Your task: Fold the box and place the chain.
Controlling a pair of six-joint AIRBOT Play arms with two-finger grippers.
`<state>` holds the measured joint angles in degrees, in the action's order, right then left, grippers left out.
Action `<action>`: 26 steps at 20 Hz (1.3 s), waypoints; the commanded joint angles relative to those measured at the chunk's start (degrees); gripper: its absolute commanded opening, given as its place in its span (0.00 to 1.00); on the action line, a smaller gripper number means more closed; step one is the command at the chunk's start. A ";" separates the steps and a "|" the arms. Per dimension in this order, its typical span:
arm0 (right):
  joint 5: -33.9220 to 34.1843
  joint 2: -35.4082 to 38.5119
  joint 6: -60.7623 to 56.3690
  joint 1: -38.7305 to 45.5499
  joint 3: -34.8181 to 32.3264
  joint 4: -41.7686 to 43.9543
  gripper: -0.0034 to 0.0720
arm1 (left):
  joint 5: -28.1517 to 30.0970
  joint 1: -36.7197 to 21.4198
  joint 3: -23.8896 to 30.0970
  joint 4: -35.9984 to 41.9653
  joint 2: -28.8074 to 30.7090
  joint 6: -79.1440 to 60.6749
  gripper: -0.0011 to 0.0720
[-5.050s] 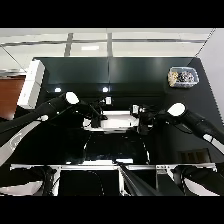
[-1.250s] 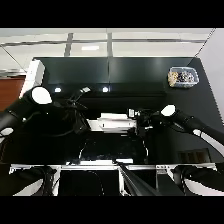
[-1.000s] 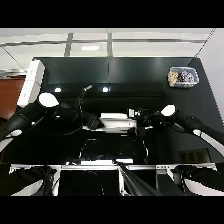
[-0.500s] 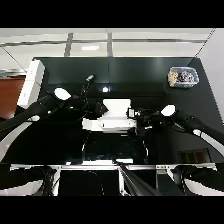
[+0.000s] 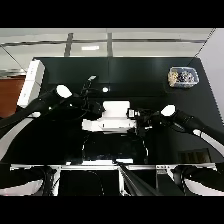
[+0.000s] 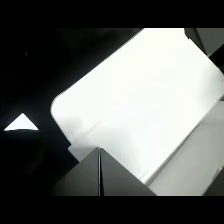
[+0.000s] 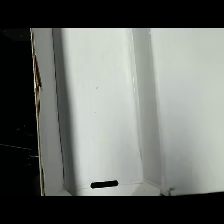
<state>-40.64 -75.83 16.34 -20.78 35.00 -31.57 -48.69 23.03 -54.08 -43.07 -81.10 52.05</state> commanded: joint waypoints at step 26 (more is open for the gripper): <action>-0.04 0.02 0.02 -0.04 0.02 0.00 0.21 | 10.82 7.58 18.03 -6.67 12.37 -50.10 0.62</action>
<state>-40.66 -75.85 16.38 -20.78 35.00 -31.57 -39.33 29.93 -35.97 -50.11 -68.16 2.31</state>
